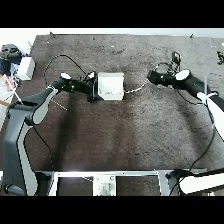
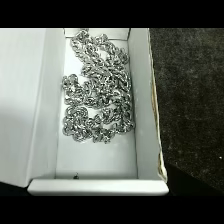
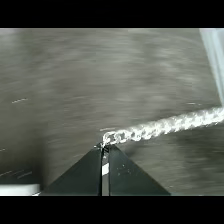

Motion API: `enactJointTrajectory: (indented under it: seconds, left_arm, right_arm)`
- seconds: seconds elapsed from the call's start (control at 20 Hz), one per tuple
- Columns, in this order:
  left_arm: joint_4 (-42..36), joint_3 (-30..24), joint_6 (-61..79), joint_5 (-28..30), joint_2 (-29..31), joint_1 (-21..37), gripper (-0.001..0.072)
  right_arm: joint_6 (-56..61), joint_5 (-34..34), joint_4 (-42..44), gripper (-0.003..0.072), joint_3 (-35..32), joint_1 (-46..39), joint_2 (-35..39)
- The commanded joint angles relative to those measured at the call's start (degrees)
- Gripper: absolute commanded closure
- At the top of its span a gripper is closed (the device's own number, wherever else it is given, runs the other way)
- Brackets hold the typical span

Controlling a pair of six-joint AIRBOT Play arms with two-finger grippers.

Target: Fold the box and place the chain.

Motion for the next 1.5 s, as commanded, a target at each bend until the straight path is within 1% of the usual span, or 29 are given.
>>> enactJointTrajectory:
  seconds: [0.0, 0.15, 0.25, 0.4, 0.5, 0.65, 0.9, 0.95, 1.0, 1.05, 1.1, 1.2, 1.35, 1.45]
  left_arm:
    - [0.02, 0.07, 0.00, 0.02, 0.00, 0.02, 0.0302]
    - [0.02, 0.07, 0.00, 0.02, 0.00, 0.02, 0.0302]
    - [0.02, 0.07, 0.00, 0.02, 0.00, 0.02, 0.0301]
    - [0.02, 0.07, 0.00, 0.02, 0.00, 0.00, 0.0302]
    - [0.02, 0.07, 0.00, 0.04, 0.00, 0.02, 0.0302]
    - [0.02, 0.07, 0.00, 0.02, 0.00, 0.02, 0.0302]
    - [0.02, 0.07, 0.00, 0.02, 0.00, 0.02, 0.0302]
    - [0.02, 0.07, 0.00, 0.00, 0.00, 0.00, 0.0302]
    - [0.02, 0.07, 0.00, 0.02, 0.00, 0.02, 0.0302]
    - [0.02, 0.07, 0.00, 0.02, 0.00, 0.02, 0.0302]
    - [0.02, 0.07, 0.00, 0.00, 0.00, 0.02, 0.0302]
    - [0.02, 0.07, 0.00, 0.02, 0.00, 0.02, 0.0302]
    - [0.02, 0.07, 0.00, 0.02, 0.00, 0.02, 0.0302]
    - [0.00, 0.07, 0.00, 0.02, 0.00, 0.02, 0.0302]
  right_arm:
    - [-1.16, 5.79, -0.44, 0.0677, 0.11, 4.04, 9.09]
    - [-1.11, 5.44, -0.50, 0.0677, 0.15, 9.42, 17.00]
    - [-1.11, 3.04, -0.52, 0.0677, 0.17, 13.64, 20.55]
    - [-1.11, -1.57, -1.01, 0.0677, 0.50, 19.67, 21.62]
    - [-1.01, -2.86, -1.81, 0.0677, 0.50, 22.43, 19.85]
    - [-0.87, -4.28, -1.81, 0.0677, 0.50, 25.05, 14.80]
    - [-0.85, -4.42, -1.66, 0.0676, 0.50, 25.70, 5.73]
    - [-0.85, -4.17, -1.66, 0.0666, 0.50, 25.70, 4.44]
    - [-0.87, -3.98, -1.92, 0.0396, 0.46, 25.62, 3.63]
    - [-0.87, -3.76, -3.67, 0.0152, 0.37, 25.35, 3.28]
    - [-0.85, -3.48, -6.43, 0.0151, 0.22, 24.72, 3.32]
    - [-0.85, -1.81, -7.45, 0.0150, 0.26, 21.79, 3.72]
    - [1.88, 2.86, -7.50, 0.0150, 0.15, 13.49, 4.00]
    - [2.32, 4.98, -7.48, 0.0150, -1.18, 7.17, 3.89]
